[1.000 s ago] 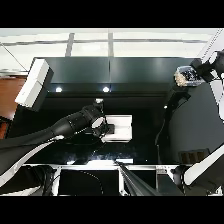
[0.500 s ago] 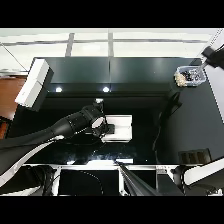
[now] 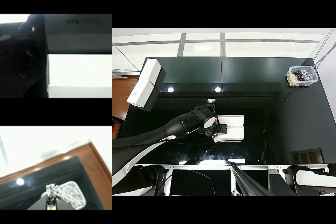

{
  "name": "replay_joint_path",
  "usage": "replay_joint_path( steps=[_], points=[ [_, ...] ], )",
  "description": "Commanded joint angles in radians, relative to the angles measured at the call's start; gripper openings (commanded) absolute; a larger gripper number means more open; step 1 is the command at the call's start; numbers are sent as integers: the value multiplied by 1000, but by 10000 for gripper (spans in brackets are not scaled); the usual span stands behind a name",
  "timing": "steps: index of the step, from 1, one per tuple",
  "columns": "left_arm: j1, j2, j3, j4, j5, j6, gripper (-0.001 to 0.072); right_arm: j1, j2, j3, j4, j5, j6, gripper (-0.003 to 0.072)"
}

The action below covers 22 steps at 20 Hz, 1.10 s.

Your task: Fold the box and place the chain.

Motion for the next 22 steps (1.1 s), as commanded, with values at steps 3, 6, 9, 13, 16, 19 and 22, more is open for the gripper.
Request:
replay_joint_path(
  steps=[3, 6, 9, 13, 16, 19, 22],
  points=[
    [0, 0, 1, 0, -5, 0, 33, 25, 172, -4, 267, 137, -203, 44],
    [1, 0, 1, 1, -5, 0, 33, 96, 313, -106, 314, 172, -235, 44],
    [1, 0, 1, 1, -5, 0, 33, 200, 453, -195, 323, 229, -255, 44],
    [1, 0, 1, 1, -5, 0, 33, 316, 568, -282, 323, 367, -251, 45],
    [0, 0, 1, 1, -4, 0, 33, 386, 621, -400, 332, 455, -248, 44],
    [0, 0, 1, 1, -4, 0, 33, 451, 632, -556, 409, 439, -275, 44],
    [1, 0, 1, 1, -5, 0, 33, 519, 632, -769, 621, 320, -332, 44]
  ],
)
